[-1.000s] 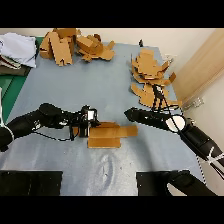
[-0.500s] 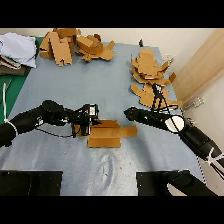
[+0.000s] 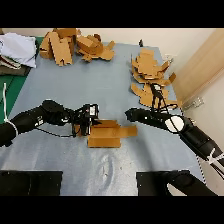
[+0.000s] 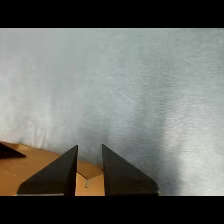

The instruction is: Fold the box.

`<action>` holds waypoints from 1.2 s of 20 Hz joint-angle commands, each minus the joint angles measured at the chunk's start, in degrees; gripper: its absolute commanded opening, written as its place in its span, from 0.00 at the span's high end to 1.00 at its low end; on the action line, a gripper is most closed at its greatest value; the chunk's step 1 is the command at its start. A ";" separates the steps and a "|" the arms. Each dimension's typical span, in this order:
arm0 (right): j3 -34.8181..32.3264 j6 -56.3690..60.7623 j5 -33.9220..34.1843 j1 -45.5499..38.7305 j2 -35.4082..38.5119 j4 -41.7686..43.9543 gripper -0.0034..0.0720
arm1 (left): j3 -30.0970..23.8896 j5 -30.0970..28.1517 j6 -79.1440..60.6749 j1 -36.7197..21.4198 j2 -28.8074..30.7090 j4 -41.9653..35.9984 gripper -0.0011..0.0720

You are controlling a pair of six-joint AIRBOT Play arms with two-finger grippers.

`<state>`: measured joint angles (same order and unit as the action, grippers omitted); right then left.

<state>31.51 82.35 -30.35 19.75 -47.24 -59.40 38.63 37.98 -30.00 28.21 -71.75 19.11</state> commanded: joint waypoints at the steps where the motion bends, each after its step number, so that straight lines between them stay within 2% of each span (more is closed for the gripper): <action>1: -0.37 -4.28 -10.01 1.84 1.64 -9.46 0.66 | 0.04 0.09 0.04 0.04 -0.04 0.09 0.96; 3: -3.13 -7.02 -15.06 5.73 5.46 -9.35 0.66 | 0.04 0.00 0.02 0.02 -0.04 0.09 0.96; 7: -9.44 -9.29 -17.33 19.71 14.86 -7.98 0.66 | 0.04 0.00 0.02 0.04 -0.04 0.09 0.96; 8: -10.45 -9.25 -17.07 22.25 16.04 -8.92 0.61 | 0.07 0.00 0.02 0.04 -0.04 0.09 0.96; 9: -10.97 -8.31 -16.90 23.96 16.13 -11.58 0.34 | 0.04 -0.02 0.02 0.04 -0.04 0.09 0.96; 11: -10.99 -7.19 -16.48 24.68 14.01 -14.38 0.23 | 0.07 -0.15 -0.07 0.02 -0.04 0.07 0.96; 17: -10.75 -9.64 -11.82 25.62 2.10 -14.86 0.22 | 0.07 -0.42 -0.13 0.04 -0.04 0.07 0.96; 24: -6.23 -9.97 -4.22 25.62 -3.63 -18.67 0.22 | 0.07 -0.44 -0.13 0.04 -0.04 0.07 0.96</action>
